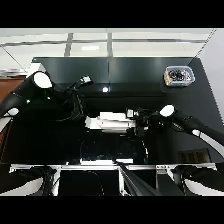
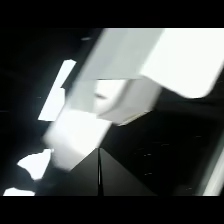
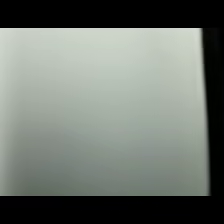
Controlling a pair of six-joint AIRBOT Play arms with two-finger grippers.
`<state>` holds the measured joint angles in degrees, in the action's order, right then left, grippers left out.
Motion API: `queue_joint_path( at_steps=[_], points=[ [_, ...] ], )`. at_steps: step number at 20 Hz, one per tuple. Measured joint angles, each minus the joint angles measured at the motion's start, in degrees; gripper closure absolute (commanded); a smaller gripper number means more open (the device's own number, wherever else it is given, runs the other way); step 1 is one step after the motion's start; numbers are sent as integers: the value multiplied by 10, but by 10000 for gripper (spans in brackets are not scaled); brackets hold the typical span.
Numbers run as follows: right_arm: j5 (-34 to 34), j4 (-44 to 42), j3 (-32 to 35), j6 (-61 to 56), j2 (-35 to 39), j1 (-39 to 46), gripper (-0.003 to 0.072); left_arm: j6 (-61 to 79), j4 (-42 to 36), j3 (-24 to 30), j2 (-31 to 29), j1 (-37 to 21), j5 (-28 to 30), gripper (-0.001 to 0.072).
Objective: Fold the box and place the chain.
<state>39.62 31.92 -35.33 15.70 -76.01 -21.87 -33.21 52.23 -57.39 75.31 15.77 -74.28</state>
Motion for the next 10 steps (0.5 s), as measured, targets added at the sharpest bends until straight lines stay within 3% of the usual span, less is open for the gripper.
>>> queue_joint_path(
  at_steps=[4,10],
  points=[
    [0,0,0,0,0,0,286,-19,-70,42,7,32,7,685],
    [2,0,0,0,0,0,286,31,-226,65,12,29,132,684]
  ],
)
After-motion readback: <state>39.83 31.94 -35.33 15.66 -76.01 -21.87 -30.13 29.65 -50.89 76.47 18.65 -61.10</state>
